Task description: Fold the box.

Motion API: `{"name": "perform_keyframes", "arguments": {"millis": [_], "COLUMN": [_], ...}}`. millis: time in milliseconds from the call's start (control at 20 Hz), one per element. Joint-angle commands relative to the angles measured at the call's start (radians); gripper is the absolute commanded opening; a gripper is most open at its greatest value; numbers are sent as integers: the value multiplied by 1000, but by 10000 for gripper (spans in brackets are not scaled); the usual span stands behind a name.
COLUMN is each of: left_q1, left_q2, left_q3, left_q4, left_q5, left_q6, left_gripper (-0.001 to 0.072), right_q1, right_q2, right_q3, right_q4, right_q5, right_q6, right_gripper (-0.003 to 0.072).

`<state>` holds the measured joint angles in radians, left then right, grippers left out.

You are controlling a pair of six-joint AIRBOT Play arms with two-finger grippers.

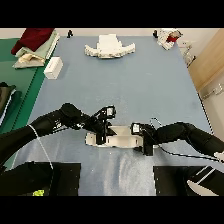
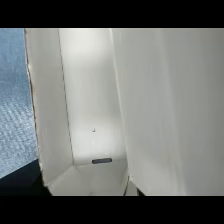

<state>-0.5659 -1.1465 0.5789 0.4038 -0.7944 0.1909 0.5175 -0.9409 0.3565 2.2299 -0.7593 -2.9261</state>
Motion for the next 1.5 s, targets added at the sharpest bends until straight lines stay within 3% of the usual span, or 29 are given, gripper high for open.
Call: {"name": "perform_keyframes", "arguments": {"millis": [0,100,150,400,550,850,950,1150,1450], "left_q1": [0,0,0,0,0,0,0,0,0], "left_q2": [0,0,0,0,0,0,0,0,0], "left_q3": [1,1,1,1,1,1,1,1,1], "left_q4": [0,0,0,0,0,0,0,0,0], "left_q5": [0,0,0,0,0,0,0,0,0], "left_q6": [0,0,0,0,0,0,0,0,0], "left_gripper": [15,15,15,15,15,15,15,15,15], "right_q1": [1,1,0,0,-1,-1,-1,-1,-1], "right_q2": [20,18,13,8,20,36,26,19,19], "right_q3": [0,-1,-1,0,0,-1,-1,0,0], "right_q4": [-3,-3,-5,-11,-13,-35,-39,-58,-56], "right_q5": [-12,-16,-15,-12,-13,8,26,70,40], "right_q6": [2,2,2,1,8,31,31,31,31], "right_gripper": [661,525,519,539,641,642,596,595,594]}}
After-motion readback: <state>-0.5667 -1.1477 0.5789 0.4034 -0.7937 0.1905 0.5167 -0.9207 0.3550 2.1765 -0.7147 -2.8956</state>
